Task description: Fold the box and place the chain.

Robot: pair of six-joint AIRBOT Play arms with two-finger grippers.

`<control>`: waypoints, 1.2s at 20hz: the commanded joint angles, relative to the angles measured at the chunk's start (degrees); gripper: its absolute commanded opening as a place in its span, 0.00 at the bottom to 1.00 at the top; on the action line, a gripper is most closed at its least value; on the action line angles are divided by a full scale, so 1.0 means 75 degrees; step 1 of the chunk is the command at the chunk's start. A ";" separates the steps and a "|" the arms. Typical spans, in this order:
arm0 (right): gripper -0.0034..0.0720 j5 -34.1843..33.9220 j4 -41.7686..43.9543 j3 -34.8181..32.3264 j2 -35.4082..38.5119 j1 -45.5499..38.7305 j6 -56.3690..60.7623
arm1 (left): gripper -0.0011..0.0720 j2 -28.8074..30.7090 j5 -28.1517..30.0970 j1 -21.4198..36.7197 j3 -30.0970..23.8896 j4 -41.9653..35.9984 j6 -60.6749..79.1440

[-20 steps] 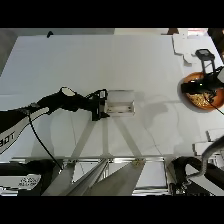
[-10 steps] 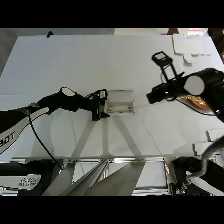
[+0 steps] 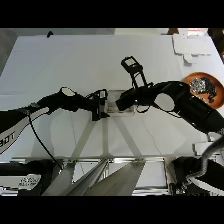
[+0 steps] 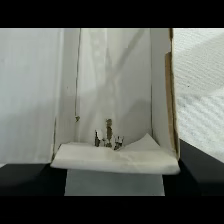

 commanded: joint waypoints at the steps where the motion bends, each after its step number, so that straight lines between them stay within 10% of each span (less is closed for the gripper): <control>1: 0.05 -0.0571 0.0516 0.0012 -0.0236 0.0318 -0.0023 | 0.39 0.0003 0.0003 0.0000 0.0000 0.0003 0.0003; 12: 0.07 -0.0679 0.0195 0.0009 -0.1807 0.0650 -0.0184 | 0.39 0.0003 0.0003 0.0000 0.0000 0.0003 0.0003; 14: 0.39 -0.0682 0.0195 0.0012 -0.1833 0.0638 -0.0184 | 0.39 0.0003 0.0003 0.0000 0.0000 0.0003 0.0000; 24: 0.46 0.0970 -0.0256 0.0009 0.0530 -0.1716 -0.0184 | 0.39 0.0003 0.0003 0.0000 0.0000 0.0003 0.0003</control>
